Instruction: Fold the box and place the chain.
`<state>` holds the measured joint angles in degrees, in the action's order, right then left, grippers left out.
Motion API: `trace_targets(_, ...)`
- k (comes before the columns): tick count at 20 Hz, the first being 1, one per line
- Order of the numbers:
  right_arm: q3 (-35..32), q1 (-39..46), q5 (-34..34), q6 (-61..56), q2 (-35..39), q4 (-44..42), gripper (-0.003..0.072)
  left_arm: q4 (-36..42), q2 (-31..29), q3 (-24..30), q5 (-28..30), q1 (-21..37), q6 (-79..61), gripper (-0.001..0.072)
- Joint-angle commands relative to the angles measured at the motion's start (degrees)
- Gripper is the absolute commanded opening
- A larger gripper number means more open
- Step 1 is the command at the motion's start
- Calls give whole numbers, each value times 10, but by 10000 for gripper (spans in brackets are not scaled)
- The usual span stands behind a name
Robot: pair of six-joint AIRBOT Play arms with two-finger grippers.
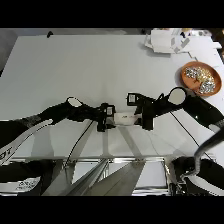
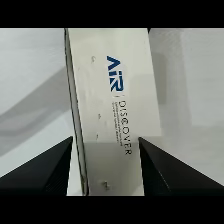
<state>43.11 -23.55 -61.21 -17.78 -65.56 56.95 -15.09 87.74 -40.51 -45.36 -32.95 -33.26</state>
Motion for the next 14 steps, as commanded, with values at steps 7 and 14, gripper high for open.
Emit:
trace_targets(7,0,0,9,32,71,-47,380,1,0,0,1,0,1,108)
trace_targets(14,0,0,14,54,-2,-103,19,1,0,0,1,0,1,108)
